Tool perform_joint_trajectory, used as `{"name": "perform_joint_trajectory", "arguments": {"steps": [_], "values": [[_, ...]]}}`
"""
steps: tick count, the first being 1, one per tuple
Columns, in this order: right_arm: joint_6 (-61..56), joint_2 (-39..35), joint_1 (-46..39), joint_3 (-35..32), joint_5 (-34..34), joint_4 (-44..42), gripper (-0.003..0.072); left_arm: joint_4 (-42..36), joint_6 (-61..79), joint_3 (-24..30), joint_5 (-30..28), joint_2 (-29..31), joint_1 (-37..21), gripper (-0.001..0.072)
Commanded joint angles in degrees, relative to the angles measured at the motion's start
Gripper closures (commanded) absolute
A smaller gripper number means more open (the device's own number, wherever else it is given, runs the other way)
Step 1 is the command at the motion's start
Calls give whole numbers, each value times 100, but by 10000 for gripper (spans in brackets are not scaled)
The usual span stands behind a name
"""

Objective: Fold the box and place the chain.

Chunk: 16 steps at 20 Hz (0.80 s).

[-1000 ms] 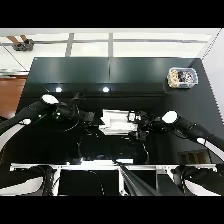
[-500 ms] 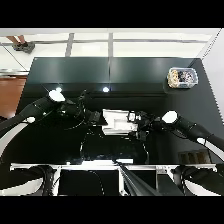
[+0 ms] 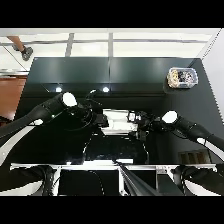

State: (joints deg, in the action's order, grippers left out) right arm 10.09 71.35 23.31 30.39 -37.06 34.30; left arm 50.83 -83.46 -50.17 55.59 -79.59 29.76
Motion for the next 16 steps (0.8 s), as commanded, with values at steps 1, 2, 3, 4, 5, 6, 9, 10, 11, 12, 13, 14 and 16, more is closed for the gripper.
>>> {"name": "perform_joint_trajectory", "arguments": {"steps": [1, 2, 3, 4, 5, 6, 9, 10, 11, 12, 13, 14, 16], "values": [[0, -2, 2, 2, 0, 0, 349, 1314, -1287, -264, -229, -2, 389, 214], [0, -2, 2, 2, 0, 0, 348, 1692, -1600, -374, -236, -4, 531, 214], [0, -2, 2, 2, 2, 0, 348, 2129, -1952, -505, -223, -9, 710, 214], [0, 0, 2, 2, 2, 0, 349, 2568, -2387, -616, -188, -24, 894, 213], [0, -2, 2, 2, 4, 0, 349, 3058, -2909, -745, -57, -70, 1088, 214], [0, 0, 2, 2, 4, 0, 348, 3399, -3244, -876, 131, -144, 1263, 213], [0, -2, 2, 2, 4, 0, 348, 3582, -3558, -1139, 452, -356, 1620, 214], [0, -2, 2, 2, 2, 0, 348, 3630, -3746, -1167, 492, -404, 1687, 214], [0, -2, 2, 2, 0, 0, 348, 3753, -3893, -1167, 505, -461, 1749, 214], [0, -2, 2, 2, 0, 0, 349, 3849, -3991, -1172, 586, -533, 1788, 214], [0, -2, 2, 2, 0, 0, 348, 3871, -4096, -1178, 708, -601, 1790, 213], [2, -2, 2, 2, 0, 0, 348, 3871, -4210, -1178, 769, -636, 1790, 214], [2, -2, 2, 2, 0, 0, 349, 3869, -4424, -1228, 754, -638, 1810, 214]]}}
